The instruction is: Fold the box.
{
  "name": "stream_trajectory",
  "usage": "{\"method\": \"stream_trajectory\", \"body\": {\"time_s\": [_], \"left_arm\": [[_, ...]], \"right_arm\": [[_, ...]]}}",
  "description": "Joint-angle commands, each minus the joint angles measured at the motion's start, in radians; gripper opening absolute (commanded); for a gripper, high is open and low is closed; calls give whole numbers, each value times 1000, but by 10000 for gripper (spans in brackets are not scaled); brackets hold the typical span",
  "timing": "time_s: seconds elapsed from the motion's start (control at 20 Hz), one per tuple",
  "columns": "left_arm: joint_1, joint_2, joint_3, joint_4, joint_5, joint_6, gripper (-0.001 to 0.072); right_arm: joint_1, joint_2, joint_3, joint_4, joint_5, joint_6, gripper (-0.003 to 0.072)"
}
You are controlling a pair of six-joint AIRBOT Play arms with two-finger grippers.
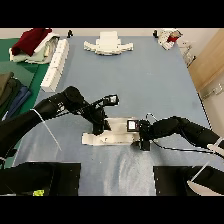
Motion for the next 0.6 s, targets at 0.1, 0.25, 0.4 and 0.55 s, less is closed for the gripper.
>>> {"method": "stream_trajectory", "body": {"time_s": [0.1,0.25,0.4,0.55], "left_arm": [[0,0,0,1,3,-8,15],[0,0,0,1,5,-8,296],[2,8,2,23,2,-53,350],[11,64,30,193,-50,-252,351]], "right_arm": [[1,-1,0,0,0,0,446],[1,-1,0,0,0,0,446],[1,-1,0,0,0,0,446],[1,-1,0,0,0,0,446]]}}
